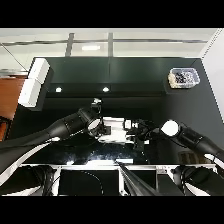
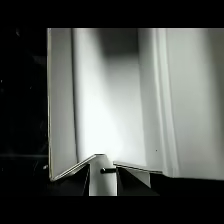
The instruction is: Fold the box and place the chain.
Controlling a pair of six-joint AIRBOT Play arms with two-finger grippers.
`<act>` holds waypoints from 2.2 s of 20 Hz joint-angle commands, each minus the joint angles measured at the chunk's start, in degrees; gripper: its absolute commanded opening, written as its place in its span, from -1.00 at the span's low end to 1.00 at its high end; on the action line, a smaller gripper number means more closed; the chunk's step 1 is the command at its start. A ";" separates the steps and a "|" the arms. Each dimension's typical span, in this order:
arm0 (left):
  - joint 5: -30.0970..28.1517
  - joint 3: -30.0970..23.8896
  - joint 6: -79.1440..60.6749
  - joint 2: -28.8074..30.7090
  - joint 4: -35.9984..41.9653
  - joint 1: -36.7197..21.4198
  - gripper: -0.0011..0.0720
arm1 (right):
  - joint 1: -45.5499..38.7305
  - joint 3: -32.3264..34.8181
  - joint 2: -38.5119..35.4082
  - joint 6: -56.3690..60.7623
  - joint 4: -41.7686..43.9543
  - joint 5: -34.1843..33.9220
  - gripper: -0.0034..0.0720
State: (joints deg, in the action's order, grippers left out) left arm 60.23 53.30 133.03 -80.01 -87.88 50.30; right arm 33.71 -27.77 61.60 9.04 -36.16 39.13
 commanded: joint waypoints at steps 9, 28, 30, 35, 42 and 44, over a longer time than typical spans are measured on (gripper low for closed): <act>-0.37 0.02 0.13 -0.02 0.33 -0.02 -0.89 | 0.00 0.00 2.29 0.44 5.60 -2.34 -0.05; -1.07 0.02 0.22 -0.04 0.28 -0.02 -0.90 | -41.77 7.39 -1.31 63.93 -12.26 25.86 -0.78; -1.01 0.02 0.24 -0.02 0.31 -0.02 -0.89 | -36.52 7.34 2.99 58.97 -4.90 24.59 -0.78; -0.96 0.02 0.24 -0.02 0.33 -0.02 -0.89 | -30.93 5.05 5.18 44.19 12.83 26.49 -0.11; 0.02 0.02 0.24 -0.02 0.28 -0.02 -0.89 | -29.57 0.52 5.18 44.04 13.55 29.94 0.94; 0.02 0.02 0.24 -0.02 0.28 -0.02 -0.89 | -25.99 0.52 5.18 45.05 13.62 28.30 0.94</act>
State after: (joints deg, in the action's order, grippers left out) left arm 60.34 53.30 133.23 -80.01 -87.57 50.30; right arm 4.69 -26.70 66.72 53.82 -23.88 68.14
